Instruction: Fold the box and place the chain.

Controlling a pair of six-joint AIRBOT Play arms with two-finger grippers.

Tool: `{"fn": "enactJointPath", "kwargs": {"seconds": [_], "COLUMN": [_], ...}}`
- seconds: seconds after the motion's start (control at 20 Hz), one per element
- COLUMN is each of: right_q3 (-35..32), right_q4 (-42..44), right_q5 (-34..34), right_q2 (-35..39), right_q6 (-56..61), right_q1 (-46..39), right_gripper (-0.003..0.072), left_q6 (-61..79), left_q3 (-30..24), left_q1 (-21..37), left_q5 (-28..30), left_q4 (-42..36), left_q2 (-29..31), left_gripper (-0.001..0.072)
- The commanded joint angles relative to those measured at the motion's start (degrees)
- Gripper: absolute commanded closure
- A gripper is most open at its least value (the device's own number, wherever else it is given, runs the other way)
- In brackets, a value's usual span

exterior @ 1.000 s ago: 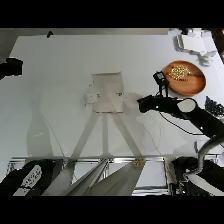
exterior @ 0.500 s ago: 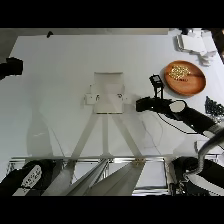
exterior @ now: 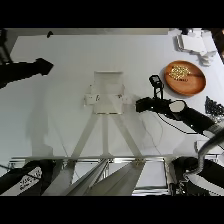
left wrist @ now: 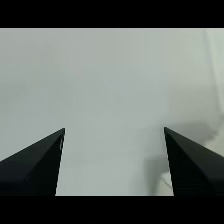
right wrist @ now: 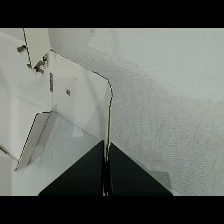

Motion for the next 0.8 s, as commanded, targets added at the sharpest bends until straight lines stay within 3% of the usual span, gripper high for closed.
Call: {"fn": "enactJointPath", "kwargs": {"seconds": [0.0,0.1,0.25,0.65,0.75], "right_q3": [0.0,0.0,0.0,0.0,0.0], "right_q4": [0.0,0.0,0.0,0.0,0.0], "right_q5": [1.7,2.2,3.1,3.0,3.0], "right_q2": [0.0,0.0,0.0,0.0,0.0], "right_q6": [-0.7,-0.8,-0.8,-0.8,-0.8], "right_q1": [0.1,0.0,0.0,0.0,0.0], "right_gripper": [0.0675,0.0675,0.0675,0.0675,0.0675], "left_q6": [3.1,4.7,12.9,30.5,31.0], "left_q3": [11.9,18.6,21.6,21.6,21.6], "left_q1": [-3.3,-4.3,-6.9,-16.1,-18.4], "left_q5": [-19.3,-26.7,-24.6,-23.8,-23.9], "left_q4": [-5.6,-7.8,-9.2,-8.3,-7.6], "left_q2": [-14.2,-22.5,-28.9,-32.6,-33.6], "left_gripper": [0.0017,0.0016,0.0017,0.0021,0.0056]}}
